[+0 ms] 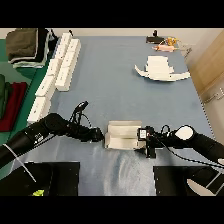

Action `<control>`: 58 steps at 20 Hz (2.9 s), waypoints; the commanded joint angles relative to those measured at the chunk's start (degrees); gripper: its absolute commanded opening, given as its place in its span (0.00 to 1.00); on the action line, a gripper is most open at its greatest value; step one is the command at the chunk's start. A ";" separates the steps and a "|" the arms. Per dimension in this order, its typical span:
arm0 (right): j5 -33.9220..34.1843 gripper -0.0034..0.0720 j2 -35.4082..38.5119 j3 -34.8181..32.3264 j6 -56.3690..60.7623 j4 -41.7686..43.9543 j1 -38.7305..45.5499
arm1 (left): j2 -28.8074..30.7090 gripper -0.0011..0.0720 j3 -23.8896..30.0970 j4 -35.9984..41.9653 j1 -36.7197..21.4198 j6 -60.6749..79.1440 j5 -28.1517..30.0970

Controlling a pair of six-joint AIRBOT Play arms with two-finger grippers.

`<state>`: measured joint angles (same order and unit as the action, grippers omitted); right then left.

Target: Fold the box.

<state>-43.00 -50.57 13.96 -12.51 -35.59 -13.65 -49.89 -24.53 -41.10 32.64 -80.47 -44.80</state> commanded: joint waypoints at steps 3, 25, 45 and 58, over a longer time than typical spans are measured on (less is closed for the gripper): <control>0.00 0.74 0.04 0.02 0.02 0.00 -0.02 | -0.02 0.63 -0.52 2.73 -0.20 0.33 -2.23; 0.00 0.74 0.04 0.02 0.02 0.00 -0.02 | -9.53 0.63 -12.11 -36.52 23.91 -54.25 2.56; 0.00 0.74 0.04 0.02 0.02 0.00 -0.02 | -29.66 0.62 -29.70 -48.94 34.16 -68.81 -15.28; 0.00 0.74 0.04 0.02 0.02 -0.02 -0.02 | -29.64 0.67 -33.33 -48.98 34.05 -70.88 -17.27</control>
<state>-42.96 -50.57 13.96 -12.49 -35.62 -13.69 -79.59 -56.05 -89.93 66.85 -151.39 -60.64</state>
